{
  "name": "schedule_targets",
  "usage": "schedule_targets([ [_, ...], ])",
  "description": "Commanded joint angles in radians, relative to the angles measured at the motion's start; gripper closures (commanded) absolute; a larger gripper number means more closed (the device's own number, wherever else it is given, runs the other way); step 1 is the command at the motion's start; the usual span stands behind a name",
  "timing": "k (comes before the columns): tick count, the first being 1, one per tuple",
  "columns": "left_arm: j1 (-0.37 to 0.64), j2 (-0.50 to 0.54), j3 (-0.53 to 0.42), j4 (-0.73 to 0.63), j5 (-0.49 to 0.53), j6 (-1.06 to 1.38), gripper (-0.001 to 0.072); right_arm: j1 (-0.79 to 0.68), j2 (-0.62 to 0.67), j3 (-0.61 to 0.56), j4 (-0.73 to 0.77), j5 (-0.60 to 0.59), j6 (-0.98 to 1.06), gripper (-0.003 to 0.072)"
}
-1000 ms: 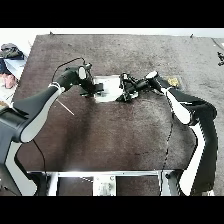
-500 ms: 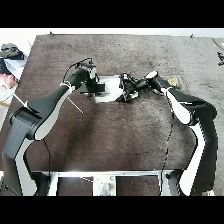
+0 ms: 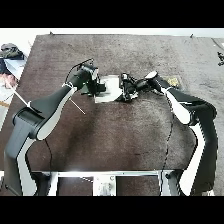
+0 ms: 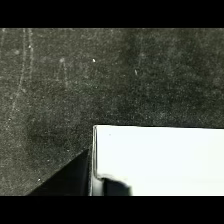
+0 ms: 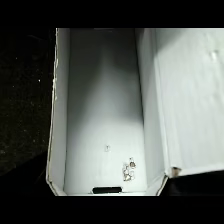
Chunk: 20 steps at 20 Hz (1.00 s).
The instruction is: Fold the box and place the chain.
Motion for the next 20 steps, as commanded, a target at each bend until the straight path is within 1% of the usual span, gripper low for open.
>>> schedule_targets([
  [1,0.001,-0.004,0.001,0.004,0.0,-0.009,0.0696,-0.001,-0.001,0.001,-0.003,-0.002,0.001,0.0308],
  [5,0.001,-0.004,0.004,0.003,0.016,-0.006,0.0695,-0.001,-0.001,0.001,-0.003,-0.002,0.001,0.0307],
  [6,0.001,-0.004,0.004,0.001,0.019,0.006,0.0614,-0.001,-0.001,0.001,-0.003,-0.002,0.001,0.0308],
  [7,0.001,-0.004,0.004,-0.017,0.035,0.037,0.0402,-0.001,-0.001,0.001,-0.003,-0.002,0.001,0.0307],
  [8,0.001,-0.004,0.004,-0.031,0.047,0.07,0.0383,-0.001,-0.001,0.001,-0.003,-0.002,0.001,0.0307],
  [13,0.001,0.011,0.008,-0.039,0.028,0.186,0.0381,-0.001,-0.001,0.001,-0.003,-0.002,0.001,0.0307],
  [14,0.001,0.011,0.03,-0.038,-0.005,0.239,0.0315,-0.001,-0.001,0.001,-0.003,-0.002,0.001,0.0307],
  [15,0.001,0.011,0.049,-0.031,-0.04,0.3,0.0133,-0.001,-0.001,0.001,-0.003,-0.002,0.001,0.0308],
  [16,0.001,0.011,0.071,-0.031,-0.072,0.353,0.0089,-0.001,-0.001,0.001,-0.003,-0.002,0.001,0.0307],
  [19,0.001,0.013,0.166,-0.036,-0.158,0.413,0.0089,-0.001,-0.001,0.001,-0.003,-0.002,0.001,0.0307],
  [20,0.001,0.028,0.174,-0.037,-0.153,0.441,0.0089,-0.001,0.0,0.001,-0.003,-0.002,0.001,0.0308],
])
